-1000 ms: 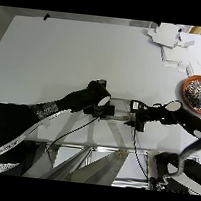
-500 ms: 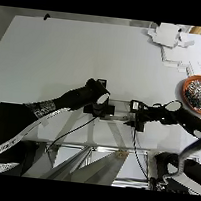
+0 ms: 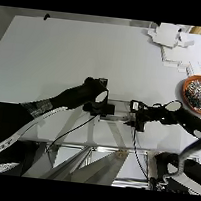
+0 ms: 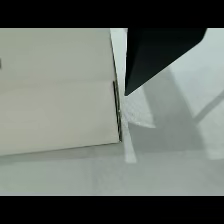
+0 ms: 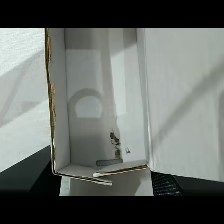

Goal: Fold the box and place the chain.

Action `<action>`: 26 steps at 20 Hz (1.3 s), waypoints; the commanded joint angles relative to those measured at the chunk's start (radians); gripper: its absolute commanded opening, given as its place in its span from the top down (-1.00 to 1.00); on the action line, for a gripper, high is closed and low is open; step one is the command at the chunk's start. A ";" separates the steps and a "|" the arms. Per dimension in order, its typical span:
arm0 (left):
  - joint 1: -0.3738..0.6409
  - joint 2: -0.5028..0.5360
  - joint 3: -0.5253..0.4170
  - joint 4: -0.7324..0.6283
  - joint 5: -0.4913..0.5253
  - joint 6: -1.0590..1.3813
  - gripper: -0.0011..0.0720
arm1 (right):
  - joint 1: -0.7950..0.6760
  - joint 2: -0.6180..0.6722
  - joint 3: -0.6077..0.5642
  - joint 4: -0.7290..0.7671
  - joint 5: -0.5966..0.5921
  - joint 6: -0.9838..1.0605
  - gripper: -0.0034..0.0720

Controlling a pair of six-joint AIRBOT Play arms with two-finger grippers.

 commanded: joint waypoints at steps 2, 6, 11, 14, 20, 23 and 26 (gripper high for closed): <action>0.051 0.091 0.001 -0.059 -0.047 0.300 0.34 | 0.000 0.001 0.000 0.001 0.000 0.002 -0.03; 0.126 0.234 0.000 -0.084 -0.156 0.446 -0.64 | 0.000 0.001 0.000 0.001 0.000 0.002 -0.03; 0.280 0.436 -0.145 -0.114 -0.155 0.733 -0.81 | 0.000 0.001 0.000 0.001 0.000 0.002 -0.03; 0.415 0.509 -0.336 -0.227 -0.080 1.274 -0.83 | 0.000 0.001 0.000 0.001 0.000 0.002 -0.03; 0.515 0.431 -0.584 -0.496 0.179 2.362 -0.74 | 0.000 0.001 0.000 0.001 0.000 0.002 -0.03; 0.505 0.325 -0.585 -0.706 0.268 2.562 -0.77 | 0.000 0.001 0.000 0.001 0.000 0.002 -0.03; 0.453 0.251 -0.585 -0.838 0.338 2.723 -0.94 | 0.000 0.001 0.000 0.001 0.000 0.002 -0.03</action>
